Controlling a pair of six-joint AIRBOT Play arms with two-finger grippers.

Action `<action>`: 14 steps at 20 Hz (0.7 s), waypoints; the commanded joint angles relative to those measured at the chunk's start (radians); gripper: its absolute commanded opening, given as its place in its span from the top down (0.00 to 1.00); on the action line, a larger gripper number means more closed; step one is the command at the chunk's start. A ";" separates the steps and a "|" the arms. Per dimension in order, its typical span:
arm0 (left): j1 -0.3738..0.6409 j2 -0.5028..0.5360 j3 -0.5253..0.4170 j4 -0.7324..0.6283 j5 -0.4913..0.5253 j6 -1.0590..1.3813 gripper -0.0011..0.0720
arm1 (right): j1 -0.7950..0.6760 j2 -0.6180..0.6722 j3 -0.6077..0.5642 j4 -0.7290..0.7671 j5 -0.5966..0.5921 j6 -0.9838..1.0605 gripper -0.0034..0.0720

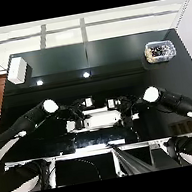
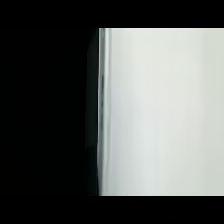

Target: Fold the box and place the chain.

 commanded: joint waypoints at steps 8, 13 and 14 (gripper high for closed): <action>-0.001 0.000 0.000 0.000 0.001 0.000 0.95 | -0.039 -0.014 -0.090 0.174 -0.047 -0.232 0.03; -0.001 0.000 0.000 0.000 0.001 0.000 0.95 | -0.039 -0.027 -0.090 0.210 -0.091 -0.255 0.02; -0.001 0.000 0.000 0.000 0.001 0.000 0.95 | -0.039 -0.033 -0.090 0.210 -0.095 -0.257 0.03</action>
